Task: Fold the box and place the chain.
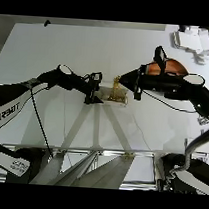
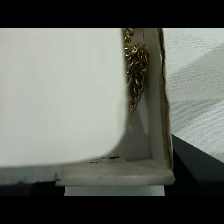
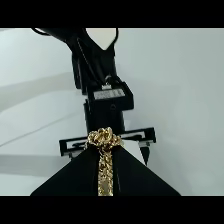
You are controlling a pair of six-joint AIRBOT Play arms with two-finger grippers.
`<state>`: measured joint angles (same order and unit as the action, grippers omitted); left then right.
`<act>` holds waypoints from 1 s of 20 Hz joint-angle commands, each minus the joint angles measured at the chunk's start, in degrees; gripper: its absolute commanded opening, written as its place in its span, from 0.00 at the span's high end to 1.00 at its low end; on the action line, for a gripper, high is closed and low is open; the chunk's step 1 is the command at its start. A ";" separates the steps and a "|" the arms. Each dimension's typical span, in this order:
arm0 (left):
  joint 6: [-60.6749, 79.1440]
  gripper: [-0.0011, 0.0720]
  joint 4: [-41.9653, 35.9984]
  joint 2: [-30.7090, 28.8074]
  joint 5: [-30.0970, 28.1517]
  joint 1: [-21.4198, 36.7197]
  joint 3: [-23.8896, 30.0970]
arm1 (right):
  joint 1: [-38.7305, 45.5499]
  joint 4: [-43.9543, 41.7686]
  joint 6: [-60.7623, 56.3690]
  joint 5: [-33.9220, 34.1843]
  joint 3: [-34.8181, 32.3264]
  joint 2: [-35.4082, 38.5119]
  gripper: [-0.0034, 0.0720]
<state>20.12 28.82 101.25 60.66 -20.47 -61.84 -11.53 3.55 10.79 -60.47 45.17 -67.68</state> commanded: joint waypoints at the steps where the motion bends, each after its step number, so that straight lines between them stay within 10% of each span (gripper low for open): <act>1: 0.00 0.63 0.00 -0.02 -0.02 0.02 -0.07 | -0.92 -2.32 0.22 0.37 0.04 -0.74 0.93; 13: 0.00 0.63 0.00 -0.02 -0.02 0.02 -0.07 | -3.85 -11.63 1.70 4.87 0.04 -0.85 0.93; 20: 0.00 0.63 -0.02 -0.02 -0.02 0.02 -0.07 | -5.18 16.79 -10.21 16.92 0.04 -0.92 0.93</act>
<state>20.10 28.82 101.25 60.66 -20.47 -61.84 -16.36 6.83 7.35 -48.38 45.17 -68.55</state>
